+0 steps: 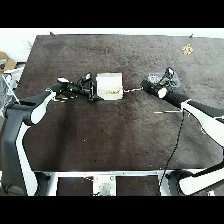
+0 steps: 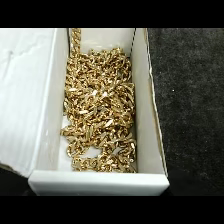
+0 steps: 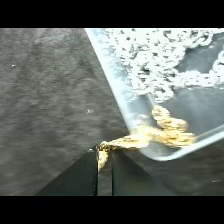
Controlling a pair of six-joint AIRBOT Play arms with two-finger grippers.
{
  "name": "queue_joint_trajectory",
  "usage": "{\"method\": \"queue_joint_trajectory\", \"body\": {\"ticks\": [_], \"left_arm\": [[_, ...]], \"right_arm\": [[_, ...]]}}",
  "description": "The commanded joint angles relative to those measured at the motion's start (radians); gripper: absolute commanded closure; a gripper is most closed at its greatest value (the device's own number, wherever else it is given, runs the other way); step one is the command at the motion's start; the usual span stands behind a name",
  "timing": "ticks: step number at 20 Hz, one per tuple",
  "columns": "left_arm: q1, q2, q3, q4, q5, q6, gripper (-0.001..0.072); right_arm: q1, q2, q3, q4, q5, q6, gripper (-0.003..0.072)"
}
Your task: Fold the box and place the chain.
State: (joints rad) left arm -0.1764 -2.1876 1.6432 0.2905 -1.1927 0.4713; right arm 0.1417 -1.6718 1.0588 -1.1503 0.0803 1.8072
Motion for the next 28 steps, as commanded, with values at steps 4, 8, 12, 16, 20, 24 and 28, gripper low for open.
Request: {"method": "queue_joint_trajectory", "body": {"ticks": [4,8,12,16,20,24,28], "left_arm": [[0.001,0.0,0.0,0.0,0.0,0.0,0.0434],[0.001,0.0,0.0,0.0,0.0,0.0,0.0434],[0.001,0.0,0.0,0.0,0.0,0.0,0.0434],[0.001,0.0,0.0,0.0,0.0,0.0,0.0434],[0.001,0.0,0.0,0.0,0.0,0.0,0.0434],[0.001,0.0,0.0,0.0,0.0,0.0,0.0434],[0.001,0.0,0.0,0.0,0.0,0.0,0.0434]], "right_arm": [[0.142,0.237,0.004,-0.002,0.02,-0.121,0.069],[0.23,0.377,0.004,-0.032,0.019,-0.132,0.069],[0.302,0.425,0.005,-0.035,-0.028,-0.133,0.069],[0.38,0.399,0.005,-0.035,-0.086,-0.132,0.069],[0.416,0.321,0.005,-0.034,-0.096,-0.132,0.069],[0.412,0.233,0.005,-0.035,-0.035,-0.133,0.0678],[0.38,0.239,0.005,-0.166,0.036,-0.161,0.0433]]}}
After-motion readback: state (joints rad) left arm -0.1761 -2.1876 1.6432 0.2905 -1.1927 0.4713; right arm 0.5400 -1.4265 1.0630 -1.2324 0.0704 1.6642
